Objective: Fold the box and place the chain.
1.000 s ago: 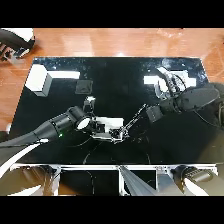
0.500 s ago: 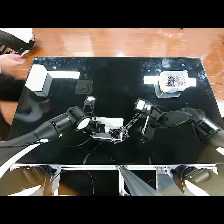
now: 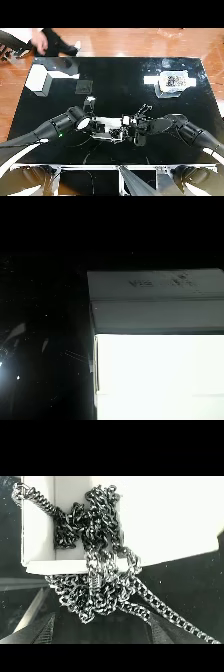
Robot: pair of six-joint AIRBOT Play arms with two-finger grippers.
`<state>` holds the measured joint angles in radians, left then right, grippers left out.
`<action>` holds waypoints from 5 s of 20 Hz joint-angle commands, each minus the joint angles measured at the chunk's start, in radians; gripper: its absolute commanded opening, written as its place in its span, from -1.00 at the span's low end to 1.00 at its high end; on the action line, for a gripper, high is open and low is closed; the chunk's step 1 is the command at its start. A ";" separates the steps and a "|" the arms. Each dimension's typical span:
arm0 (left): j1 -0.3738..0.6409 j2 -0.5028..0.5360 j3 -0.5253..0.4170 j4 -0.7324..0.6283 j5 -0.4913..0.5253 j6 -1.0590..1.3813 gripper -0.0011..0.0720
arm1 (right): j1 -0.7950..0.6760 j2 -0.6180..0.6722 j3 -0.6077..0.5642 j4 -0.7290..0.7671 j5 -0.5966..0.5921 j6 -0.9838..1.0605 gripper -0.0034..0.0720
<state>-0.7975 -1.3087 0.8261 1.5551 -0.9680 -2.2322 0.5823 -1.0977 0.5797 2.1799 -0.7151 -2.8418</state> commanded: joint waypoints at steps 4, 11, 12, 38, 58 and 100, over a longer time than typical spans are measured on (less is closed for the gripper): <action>0.000 0.000 0.000 0.000 -0.002 0.000 -0.91 | 0.014 -0.067 0.000 0.095 0.033 -0.146 0.86; 0.000 0.000 0.000 0.000 0.001 0.000 -0.91 | 0.016 -0.111 0.000 0.102 0.043 -0.146 0.86; 0.000 0.000 0.000 0.000 0.003 0.000 -0.91 | 0.023 -0.122 0.000 0.101 0.050 -0.146 0.86; 0.000 0.000 0.000 0.000 0.007 0.000 -0.91 | 0.011 0.299 0.282 0.282 -0.185 0.543 -0.86; 0.000 0.000 0.000 0.000 0.024 0.000 -0.91 | -0.031 0.024 0.281 0.117 -0.320 0.576 0.84; 0.000 0.000 0.000 0.000 0.017 0.000 -0.91 | -0.098 -0.117 0.003 0.057 0.154 -0.138 0.93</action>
<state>-0.7975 -1.3090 0.8261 1.5547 -0.9520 -2.2322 0.4843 -1.2137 0.5819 2.2215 -0.5507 -2.9845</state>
